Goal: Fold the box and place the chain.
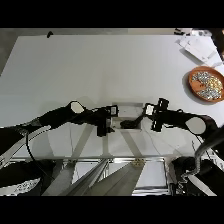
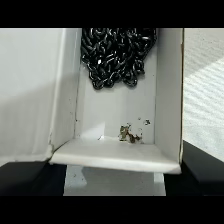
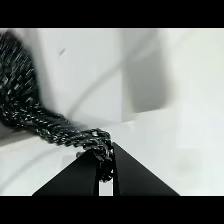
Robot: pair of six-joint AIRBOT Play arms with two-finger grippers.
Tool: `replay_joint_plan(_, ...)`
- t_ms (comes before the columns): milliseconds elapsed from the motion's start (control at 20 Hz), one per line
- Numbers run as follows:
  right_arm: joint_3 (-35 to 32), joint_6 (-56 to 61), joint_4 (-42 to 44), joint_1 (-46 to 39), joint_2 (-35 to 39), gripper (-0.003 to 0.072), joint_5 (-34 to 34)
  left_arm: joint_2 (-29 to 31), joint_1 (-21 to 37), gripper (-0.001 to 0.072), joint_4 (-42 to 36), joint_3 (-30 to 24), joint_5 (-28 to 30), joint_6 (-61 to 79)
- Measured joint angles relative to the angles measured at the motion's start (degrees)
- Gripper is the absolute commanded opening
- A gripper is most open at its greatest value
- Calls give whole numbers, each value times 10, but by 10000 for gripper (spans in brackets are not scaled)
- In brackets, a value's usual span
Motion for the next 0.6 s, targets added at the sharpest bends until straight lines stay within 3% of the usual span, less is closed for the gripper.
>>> replay_joint_plan(350, 13, 60, 12, 0, 156, 19, 73, 0, 0, 314, 0, 0, 0, 0)
replay_joint_plan(600, 17, 81, 119, 0, 180, 19, 101, 0, 0, 314, 0, 0, 0, 0)
